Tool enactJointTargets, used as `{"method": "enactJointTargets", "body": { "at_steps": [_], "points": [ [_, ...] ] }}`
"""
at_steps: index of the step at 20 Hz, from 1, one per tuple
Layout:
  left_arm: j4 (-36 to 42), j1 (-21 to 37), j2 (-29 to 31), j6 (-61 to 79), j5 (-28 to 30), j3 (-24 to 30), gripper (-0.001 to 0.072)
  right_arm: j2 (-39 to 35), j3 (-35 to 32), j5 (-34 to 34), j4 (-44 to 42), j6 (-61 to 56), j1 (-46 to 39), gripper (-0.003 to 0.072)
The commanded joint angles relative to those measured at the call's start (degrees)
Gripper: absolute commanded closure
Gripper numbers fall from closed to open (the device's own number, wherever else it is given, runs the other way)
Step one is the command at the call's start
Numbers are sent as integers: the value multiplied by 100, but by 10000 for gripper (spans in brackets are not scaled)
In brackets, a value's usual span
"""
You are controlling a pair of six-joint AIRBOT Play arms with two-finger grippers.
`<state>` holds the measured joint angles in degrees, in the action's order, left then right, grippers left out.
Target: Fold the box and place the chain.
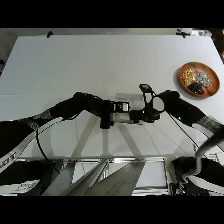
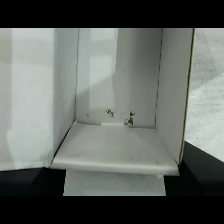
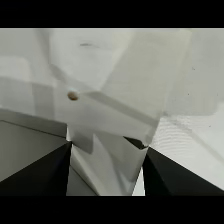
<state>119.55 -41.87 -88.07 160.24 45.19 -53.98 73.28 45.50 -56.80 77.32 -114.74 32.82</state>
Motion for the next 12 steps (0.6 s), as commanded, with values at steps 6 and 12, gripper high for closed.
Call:
{"method": "enactJointTargets", "body": {
  "at_steps": [6, 12],
  "points": [
    [-2, -2, 4, 2, 2, -7, 357, 234, 37, 225, 442, -699, 140, 354],
    [0, -2, 2, 2, 2, -7, 357, 444, 407, -258, 516, -697, 140, 421]
  ]
}}
